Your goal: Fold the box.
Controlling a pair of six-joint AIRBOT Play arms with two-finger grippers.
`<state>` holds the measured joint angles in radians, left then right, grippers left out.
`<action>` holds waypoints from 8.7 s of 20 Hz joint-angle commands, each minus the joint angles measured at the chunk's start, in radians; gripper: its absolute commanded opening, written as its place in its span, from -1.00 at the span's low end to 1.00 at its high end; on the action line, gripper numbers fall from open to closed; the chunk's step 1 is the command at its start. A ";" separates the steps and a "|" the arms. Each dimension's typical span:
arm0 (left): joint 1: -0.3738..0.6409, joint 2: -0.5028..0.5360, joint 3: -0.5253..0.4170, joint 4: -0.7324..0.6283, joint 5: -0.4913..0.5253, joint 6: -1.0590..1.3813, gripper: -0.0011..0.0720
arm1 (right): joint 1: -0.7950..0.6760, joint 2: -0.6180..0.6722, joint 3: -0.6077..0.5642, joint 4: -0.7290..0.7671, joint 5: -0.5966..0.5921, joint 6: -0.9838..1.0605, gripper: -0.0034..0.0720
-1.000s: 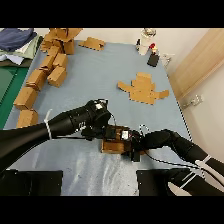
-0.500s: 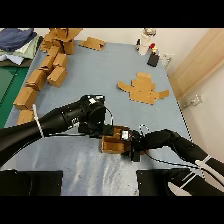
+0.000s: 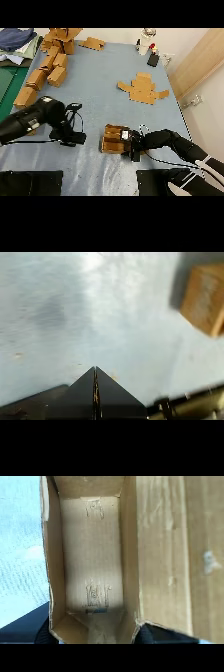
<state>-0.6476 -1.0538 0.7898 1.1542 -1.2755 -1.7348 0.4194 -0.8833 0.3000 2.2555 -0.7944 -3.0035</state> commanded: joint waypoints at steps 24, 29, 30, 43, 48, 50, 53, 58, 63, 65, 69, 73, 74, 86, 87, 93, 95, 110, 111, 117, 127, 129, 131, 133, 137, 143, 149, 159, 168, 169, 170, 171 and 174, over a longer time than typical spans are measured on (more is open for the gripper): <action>-0.009 -0.118 -0.244 -0.686 0.591 2.008 0.93 | 0.000 -0.001 0.000 0.000 0.000 0.000 0.41; -0.033 -0.146 -0.245 -0.703 0.603 2.010 0.94 | 0.000 -0.001 0.000 0.000 0.000 0.000 0.41; -0.036 -0.153 -0.245 -0.723 0.607 2.025 0.93 | 0.000 -0.001 0.000 0.000 0.000 0.000 0.41; -0.077 -0.187 -0.245 -0.845 0.648 2.120 0.93 | 0.000 -0.001 0.000 0.000 0.000 0.000 0.41; -0.083 -0.190 -0.245 -0.869 0.655 2.123 0.93 | 0.000 -0.001 0.000 0.000 0.000 0.000 0.42; -0.093 -0.194 -0.242 -0.877 0.665 2.131 0.93 | 0.000 -0.001 0.000 0.000 0.000 0.000 0.41; -0.110 -0.196 -0.241 -0.883 0.684 2.139 0.93 | 0.000 -0.001 0.000 0.000 0.000 0.000 0.41; -0.158 -0.200 -0.240 -0.861 0.753 2.134 0.93 | 0.000 -0.001 0.000 0.000 0.000 0.000 0.41; -0.178 -0.203 -0.240 -0.858 0.790 2.128 0.93 | 0.000 -0.001 0.000 0.000 0.000 0.000 0.41; -0.185 -0.204 -0.240 -0.858 0.806 2.128 0.87 | 0.000 -0.001 0.000 0.000 0.000 0.000 0.42; -0.188 -0.205 -0.240 -0.858 0.812 2.128 0.31 | 0.000 -0.001 0.000 0.000 0.000 0.000 0.41; -0.188 -0.205 -0.240 -0.859 0.813 2.128 0.31 | 0.000 -0.001 0.000 0.000 0.000 0.000 0.42; -0.188 -0.205 -0.240 -0.859 0.813 2.128 0.31 | 0.000 -0.001 0.000 0.000 0.000 0.000 0.42; -0.187 -0.203 -0.240 -0.859 0.821 2.128 0.31 | 0.000 -0.001 0.000 0.000 0.000 0.000 0.41; -0.187 -0.203 -0.240 -0.859 0.821 2.128 0.31 | 0.000 -0.001 0.000 0.000 0.000 0.000 0.41; -0.187 -0.203 -0.240 -0.859 0.821 2.128 0.31 | 0.000 -0.001 0.000 0.000 0.000 0.000 0.42; -0.187 -0.203 -0.240 -0.859 0.821 2.128 0.31 | 0.000 -0.001 0.000 0.000 0.000 0.000 0.42; -0.187 -0.203 -0.240 -0.859 0.821 2.128 0.31 | -0.002 0.070 0.069 -0.236 -0.092 0.269 0.98; -0.187 -0.203 -0.240 -0.859 0.821 2.128 0.31 | -0.002 0.089 0.070 -0.259 -0.101 0.296 0.98; -0.187 -0.203 -0.240 -0.859 0.821 2.128 0.31 | -0.002 0.255 0.079 -0.303 -0.195 0.447 0.98; -0.187 -0.203 -0.240 -0.859 0.821 2.128 0.31 | -0.002 0.417 0.079 -0.042 -0.236 1.174 0.97; -0.187 -0.203 -0.240 -0.859 0.821 2.128 0.31 | -0.002 0.416 0.079 -0.033 -0.233 1.329 0.97; -0.187 -0.203 -0.240 -0.859 0.821 2.128 0.31 | -0.002 0.416 0.079 -0.033 -0.222 1.418 0.97; -0.187 -0.203 -0.240 -0.859 0.821 2.128 0.31 | -0.002 0.416 0.079 -0.032 -0.219 1.494 0.97; -0.187 -0.200 -0.240 -0.862 0.820 2.070 0.31 | -0.002 0.416 0.079 -0.033 -0.216 1.665 0.97; -0.187 -0.097 -0.240 -0.801 0.800 1.814 0.31 | -0.002 0.416 0.079 -0.032 -0.216 1.770 0.97; -0.187 -0.058 -0.245 -0.420 0.583 1.477 0.31 | -0.002 0.416 0.079 -0.031 -0.215 1.778 0.97; -0.188 -0.093 -0.259 -0.428 0.771 1.476 0.31 | -0.002 0.417 0.081 0.008 -0.207 1.843 0.93; -0.188 -0.093 -0.259 -0.472 0.778 1.559 0.31 | -0.002 0.415 0.081 0.005 -0.190 1.846 -0.50; -0.188 -0.093 -0.259 -0.482 0.779 1.580 0.31 | -0.002 0.415 0.081 0.006 -0.192 1.852 -0.51; -0.188 -0.093 -0.259 -0.486 0.779 1.595 0.31 | -0.001 0.415 0.081 0.008 -0.198 1.852 -0.56; -0.188 -0.093 -0.259 -0.485 0.779 1.599 0.31 | -0.002 0.415 0.081 0.008 -0.204 1.852 -0.84; -0.188 -0.093 -0.259 -0.485 0.779 1.619 0.31 | -0.002 0.415 0.081 0.007 -0.205 1.852 -0.89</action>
<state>-0.8360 -1.1465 0.5316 0.6765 -0.4953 -0.1478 0.4179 -0.4679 0.3805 2.2612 -0.9951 -1.1557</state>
